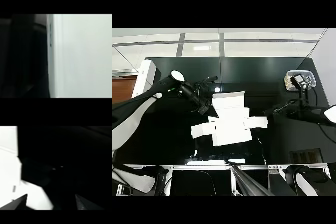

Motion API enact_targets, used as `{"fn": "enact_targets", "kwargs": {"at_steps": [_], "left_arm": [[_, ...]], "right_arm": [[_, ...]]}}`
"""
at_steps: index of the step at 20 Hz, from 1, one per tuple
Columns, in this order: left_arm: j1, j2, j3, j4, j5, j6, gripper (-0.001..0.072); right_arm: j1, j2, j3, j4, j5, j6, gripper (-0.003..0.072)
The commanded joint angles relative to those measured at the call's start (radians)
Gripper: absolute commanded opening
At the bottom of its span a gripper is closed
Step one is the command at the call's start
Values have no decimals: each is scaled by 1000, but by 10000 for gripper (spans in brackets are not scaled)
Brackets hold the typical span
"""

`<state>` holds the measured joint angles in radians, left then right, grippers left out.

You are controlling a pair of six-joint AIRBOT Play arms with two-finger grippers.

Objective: Fold the box and place the chain.

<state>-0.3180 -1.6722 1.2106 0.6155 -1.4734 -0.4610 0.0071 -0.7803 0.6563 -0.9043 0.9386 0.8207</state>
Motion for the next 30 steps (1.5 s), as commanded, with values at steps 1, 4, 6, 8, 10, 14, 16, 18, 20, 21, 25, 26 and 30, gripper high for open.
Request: {"fn": "enact_targets", "kwargs": {"at_steps": [1,4,6,8,10,14,16,18,20,21,25,26,30], "left_arm": [[-55,159,-124,18,255,121,23],[-95,183,-206,36,436,365,23],[-127,168,-206,73,457,415,23],[-164,166,-206,103,517,413,24],[-188,165,-206,107,570,414,23],[-183,154,-206,121,568,401,25],[-183,152,-206,122,553,375,25],[-185,140,-206,134,553,375,25],[-185,120,-206,136,549,375,25],[-185,111,-206,136,550,375,25],[-184,85,-206,167,550,375,25],[-184,86,-206,189,549,375,25],[-184,86,-204,217,549,375,25]], "right_arm": [[-1,1,84,-156,3,-18,691],[0,-1,83,-11,-61,-18,691],[6,-12,83,21,-43,-48,691],[25,-19,69,3,-18,-159,691],[56,-19,18,14,-16,-276,691],[110,-20,-117,13,-30,-426,691],[130,-20,-173,13,-37,-438,692],[161,-20,-209,14,-47,-438,692],[196,-20,-230,14,-72,-465,692],[211,-20,-235,13,-79,-492,692],[253,-21,-238,12,-83,-710,691],[256,-26,-238,13,-83,-728,691],[257,-86,-239,13,-63,-779,691]]}}
